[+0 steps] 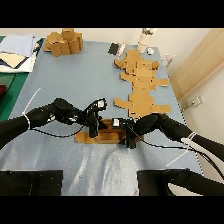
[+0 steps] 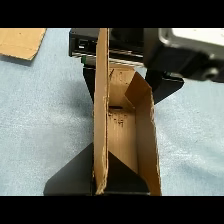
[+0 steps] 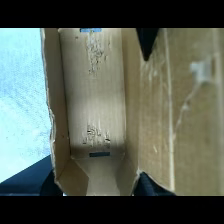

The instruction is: Fold the box.

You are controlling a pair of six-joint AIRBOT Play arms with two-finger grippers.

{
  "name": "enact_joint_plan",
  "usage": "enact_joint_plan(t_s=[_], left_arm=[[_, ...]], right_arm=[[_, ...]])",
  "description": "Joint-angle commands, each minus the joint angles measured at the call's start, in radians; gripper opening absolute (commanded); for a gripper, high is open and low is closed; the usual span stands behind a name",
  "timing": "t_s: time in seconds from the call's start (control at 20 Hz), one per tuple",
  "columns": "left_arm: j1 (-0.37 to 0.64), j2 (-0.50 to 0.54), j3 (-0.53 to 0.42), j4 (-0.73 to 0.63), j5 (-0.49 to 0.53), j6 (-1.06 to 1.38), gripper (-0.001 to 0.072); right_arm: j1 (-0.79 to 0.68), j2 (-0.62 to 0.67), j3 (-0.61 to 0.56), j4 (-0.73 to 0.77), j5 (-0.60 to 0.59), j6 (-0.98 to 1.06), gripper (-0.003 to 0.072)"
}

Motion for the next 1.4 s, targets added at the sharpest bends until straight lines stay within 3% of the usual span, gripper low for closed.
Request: enact_joint_plan(t_s=[0.0, 1.05, 1.25, 1.3, 1.35], left_arm=[[0.000, 0.000, 0.000, 0.000, 0.001, 0.000, 0.0014], [-0.001, 0.000, 0.000, -0.037, -0.017, -0.001, 0.0013], [0.001, 0.002, 0.000, -0.030, -0.027, -0.145, 0.0016], [0.005, 0.004, 0.000, -0.002, -0.027, -0.188, 0.0094], [0.008, 0.008, 0.000, 0.031, -0.026, -0.232, 0.0426]], right_arm=[[0.003, -0.001, 0.000, 0.003, -0.002, 0.000, 0.0500], [0.004, -0.001, 0.000, 0.003, -0.003, 0.001, 0.0499], [0.004, -0.001, 0.000, 0.003, -0.003, 0.001, 0.0499], [0.004, -0.001, 0.000, 0.003, -0.003, 0.001, 0.0500], [0.004, -0.001, 0.000, 0.003, -0.003, 0.001, 0.0500]])
